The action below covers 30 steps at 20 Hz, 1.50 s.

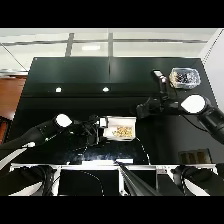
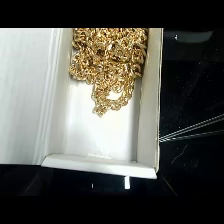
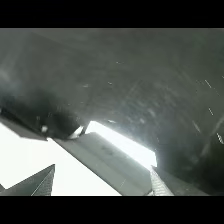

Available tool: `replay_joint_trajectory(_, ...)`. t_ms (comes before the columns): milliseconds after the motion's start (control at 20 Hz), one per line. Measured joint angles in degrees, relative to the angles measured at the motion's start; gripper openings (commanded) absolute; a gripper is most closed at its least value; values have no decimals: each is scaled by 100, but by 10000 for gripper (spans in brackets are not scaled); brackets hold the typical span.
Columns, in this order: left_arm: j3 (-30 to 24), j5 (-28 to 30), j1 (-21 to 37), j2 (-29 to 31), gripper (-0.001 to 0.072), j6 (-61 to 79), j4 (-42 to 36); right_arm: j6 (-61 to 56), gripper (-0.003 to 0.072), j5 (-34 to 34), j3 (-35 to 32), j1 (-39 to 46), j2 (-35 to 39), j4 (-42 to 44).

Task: Fold the box and place the chain.

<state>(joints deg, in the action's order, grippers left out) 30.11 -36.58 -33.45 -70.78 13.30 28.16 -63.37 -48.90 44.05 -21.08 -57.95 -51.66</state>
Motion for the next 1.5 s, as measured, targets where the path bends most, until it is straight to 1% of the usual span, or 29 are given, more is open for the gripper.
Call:
replay_joint_trajectory(100, 0, 2, 0, 0, 356, -2, 2, 907, 713, -138, 20, -68, -52, 52)
replay_joint_trajectory(200, 0, 2, 0, 0, 356, -2, 4, 1572, 706, -341, 31, -103, -81, 61)
replay_joint_trajectory(450, 0, 2, 0, 0, 357, -2, 7, 2428, 706, -769, -68, -278, -107, 39)
replay_joint_trajectory(650, 0, 2, 0, 0, 358, -2, 9, 2730, 706, -603, -369, -671, -111, 28)
replay_joint_trajectory(900, 0, 2, 0, 0, 357, -2, 9, 2855, 706, -396, -481, -999, -103, -66)
replay_joint_trajectory(1050, 0, 4, 0, 0, 358, -2, 9, 2872, 706, -535, -444, -1049, -48, -98)
replay_joint_trajectory(1200, 0, 4, 0, 0, 357, -2, 9, 2780, 705, -758, -404, -1069, -13, -291)
replay_joint_trajectory(1300, 0, 4, 0, 0, 358, -2, 7, 2671, 705, -776, -389, -1075, 2, -446)
replay_joint_trajectory(1350, 0, 4, 0, 0, 358, -4, 7, 2621, 623, -763, -387, -1078, 2, -516)
replay_joint_trajectory(1400, 0, 4, 0, 0, 358, -4, 9, 2601, 390, -734, -385, -1078, 4, -560)
replay_joint_trajectory(1450, 0, 4, 0, 0, 357, -9, 7, 2566, 296, -708, -382, -1078, 4, -590)
replay_joint_trajectory(1500, 0, 7, 0, 0, 357, -15, 7, 2527, 296, -697, -382, -1080, 7, -597)
